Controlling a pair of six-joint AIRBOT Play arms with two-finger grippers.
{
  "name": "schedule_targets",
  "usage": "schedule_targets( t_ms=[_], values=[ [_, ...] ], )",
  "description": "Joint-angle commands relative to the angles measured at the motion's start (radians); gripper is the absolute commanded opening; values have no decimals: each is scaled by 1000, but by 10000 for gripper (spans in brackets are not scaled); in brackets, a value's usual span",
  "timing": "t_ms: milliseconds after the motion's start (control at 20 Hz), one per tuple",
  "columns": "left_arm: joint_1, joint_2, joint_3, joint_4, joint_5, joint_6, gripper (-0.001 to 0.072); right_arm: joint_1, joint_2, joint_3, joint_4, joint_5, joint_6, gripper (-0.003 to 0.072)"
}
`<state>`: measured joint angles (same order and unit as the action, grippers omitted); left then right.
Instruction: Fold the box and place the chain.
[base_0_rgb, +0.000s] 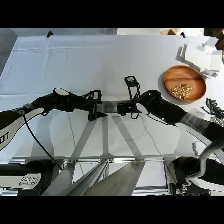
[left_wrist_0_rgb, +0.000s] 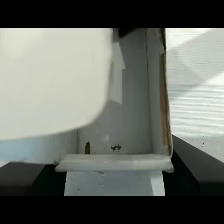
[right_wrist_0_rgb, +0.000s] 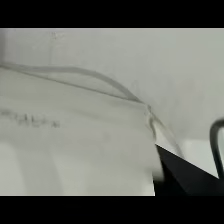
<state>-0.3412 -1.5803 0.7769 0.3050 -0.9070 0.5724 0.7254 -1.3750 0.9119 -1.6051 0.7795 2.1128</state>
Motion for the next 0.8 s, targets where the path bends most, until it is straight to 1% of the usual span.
schedule_targets(
  t_ms=[0, 50, 250, 350, 600, 750],
  values=[
    [1, 0, 1, 2, -2, 0, 391, 0, 35, 1, -33, 34, 0, 621],
    [1, 0, 1, 2, -2, 0, 391, 0, 39, 1, -33, 39, 0, 647],
    [1, 0, 1, 2, -2, 0, 391, 0, 62, 1, -48, 109, -1, 648],
    [1, 0, 1, 2, -2, 0, 391, 0, 100, 1, -70, 132, -2, 647],
    [1, 0, 1, 2, -2, 0, 391, -10, 280, 1, -69, 178, -134, 642],
    [1, 0, 1, 2, -2, 0, 391, -107, 362, 1, -79, 177, -201, 642]
  ],
)
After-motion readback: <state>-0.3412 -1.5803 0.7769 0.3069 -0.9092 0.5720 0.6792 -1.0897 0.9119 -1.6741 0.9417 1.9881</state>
